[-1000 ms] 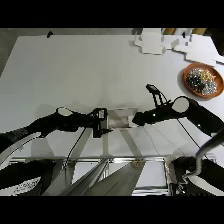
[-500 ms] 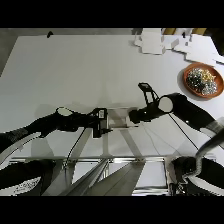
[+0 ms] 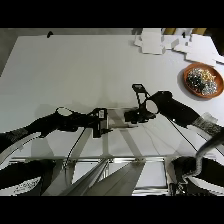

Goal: Fold the box and place the chain.

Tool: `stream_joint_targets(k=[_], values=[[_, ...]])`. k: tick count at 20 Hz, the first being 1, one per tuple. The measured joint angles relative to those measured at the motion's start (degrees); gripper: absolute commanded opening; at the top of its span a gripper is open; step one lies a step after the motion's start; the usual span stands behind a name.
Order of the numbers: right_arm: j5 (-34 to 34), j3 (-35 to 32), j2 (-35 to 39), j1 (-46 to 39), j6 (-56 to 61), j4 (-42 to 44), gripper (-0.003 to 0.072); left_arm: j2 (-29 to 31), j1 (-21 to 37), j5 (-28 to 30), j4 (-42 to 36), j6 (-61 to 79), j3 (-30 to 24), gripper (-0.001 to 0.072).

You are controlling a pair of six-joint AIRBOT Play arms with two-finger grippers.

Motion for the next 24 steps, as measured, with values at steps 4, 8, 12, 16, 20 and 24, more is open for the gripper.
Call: stream_joint_targets(k=[4, 8, 12, 16, 20, 24], values=[[0.5, 0.1, -0.6, 0.5, 3.4, -2.1, 0.0374, 0.0, 0.0, -0.2, -0.2, 0.0, 0.0, 0.0211], [0.7, 0.2, -1.7, 0.6, 5.7, -2.9, 0.0372, 0.0, 0.0, 0.0, 0.0, 0.0, 0.0, 0.0211], [0.9, 0.2, -2.9, 0.6, 6.8, -3.2, 0.0297, 0.0, 0.0, 0.1, 0.0, 0.0, 0.0, 0.0211], [1.1, 0.2, -3.8, 0.6, 7.1, -2.9, 0.0214, 0.0, 0.0, 0.1, 0.0, 0.0, 0.0, 0.0211], [1.3, 0.2, -4.1, 0.7, 7.2, -2.9, 0.0037, 0.0, 0.0, 0.1, 0.0, 0.0, 0.0, 0.0211], [1.5, 0.3, -4.4, 1.5, 7.4, -3.2, 0.0049, 0.0, 0.0, 0.1, 0.0, 0.0, 0.0, 0.0211]])
